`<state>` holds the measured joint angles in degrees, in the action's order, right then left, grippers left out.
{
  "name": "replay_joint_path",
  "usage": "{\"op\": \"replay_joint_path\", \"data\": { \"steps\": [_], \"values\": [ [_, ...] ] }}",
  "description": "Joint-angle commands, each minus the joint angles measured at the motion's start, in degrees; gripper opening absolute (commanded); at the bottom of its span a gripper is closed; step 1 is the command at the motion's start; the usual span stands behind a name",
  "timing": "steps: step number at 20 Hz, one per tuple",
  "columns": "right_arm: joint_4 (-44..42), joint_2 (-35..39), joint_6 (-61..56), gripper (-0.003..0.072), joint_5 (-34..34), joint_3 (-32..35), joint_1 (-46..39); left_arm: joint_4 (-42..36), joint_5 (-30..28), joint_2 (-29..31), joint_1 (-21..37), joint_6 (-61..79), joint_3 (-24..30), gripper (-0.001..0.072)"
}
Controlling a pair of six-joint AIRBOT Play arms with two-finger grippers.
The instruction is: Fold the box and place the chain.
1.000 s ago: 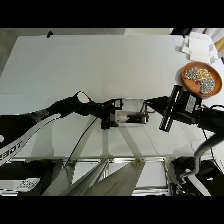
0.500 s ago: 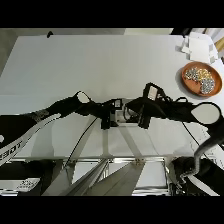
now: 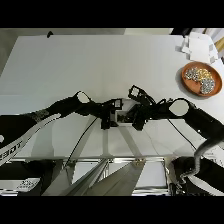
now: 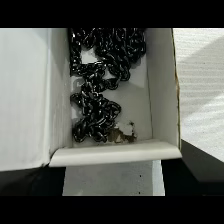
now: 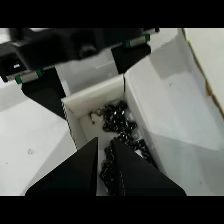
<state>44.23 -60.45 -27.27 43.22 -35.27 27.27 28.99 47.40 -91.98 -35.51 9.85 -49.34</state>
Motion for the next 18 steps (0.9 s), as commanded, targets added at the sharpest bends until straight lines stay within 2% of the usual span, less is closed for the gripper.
{"op": "replay_joint_path", "data": {
  "steps": [1, 3, 5, 7, 9, 10, 11, 12, 14, 15, 16, 17, 18],
  "values": [
    [0.74, -1.51, -1.88, 0.0117, 0.74, 0.09, 0.04, 0.0, -0.02, 0.04, 0.07, 0.0, -0.02, 0.0008],
    [1.62, 0.92, -1.9, 0.0117, 1.05, 0.09, 0.04, 0.0, -0.02, 0.04, 0.04, 0.0, -0.02, 0.0008],
    [6.27, 5.68, -1.95, 0.0117, 2.49, 0.09, -0.17, 0.0, -0.02, 0.04, 0.04, 0.0, -0.02, 0.0008],
    [13.31, 11.13, -4.76, 0.0117, 6.62, 0.09, -2.73, 0.0, -0.04, 0.04, 0.04, 0.0, -0.02, 0.0008],
    [19.17, 15.69, -5.16, 0.0113, 13.97, 0.09, -7.54, 0.0, -0.02, 0.04, 0.04, 0.0, -0.02, 0.0008],
    [20.96, 17.0, -4.22, 0.0084, 17.57, 0.11, -10.25, 0.0, -0.02, 0.04, 0.04, 0.0, -0.02, 0.0008],
    [21.84, 17.35, -1.62, 0.0016, 21.14, 0.17, -13.35, 0.0, -0.02, 0.04, 0.04, 0.0, -0.02, 0.0008],
    [21.79, 17.35, 1.79, 0.0013, 21.51, 0.96, -15.69, 0.0, -0.02, 0.04, 0.04, 0.0, -0.02, 0.0008],
    [20.41, 17.29, 3.8, 0.0023, 14.91, 4.76, -17.64, 0.0, -0.04, 0.04, 0.04, 0.0, -0.02, 0.0008],
    [20.44, 17.0, 3.89, 0.0154, 11.08, 7.17, -17.62, 0.0, -0.04, 0.04, 0.07, 0.0, -0.02, 0.0008],
    [20.41, 16.48, 3.89, 0.0368, 7.26, 9.84, -17.62, 0.0, -0.02, 0.04, 0.04, 0.0, -0.02, 0.0008],
    [20.44, 15.96, 4.22, 0.0441, 3.87, 12.24, -17.57, 0.0, -0.04, 0.04, 0.04, 0.0, -0.02, 0.0008],
    [20.41, 15.39, 5.81, 0.0435, 1.66, 13.88, -17.57, 0.0, 0.0, 0.04, 0.07, 0.0, -0.02, 0.0008]
  ]
}}
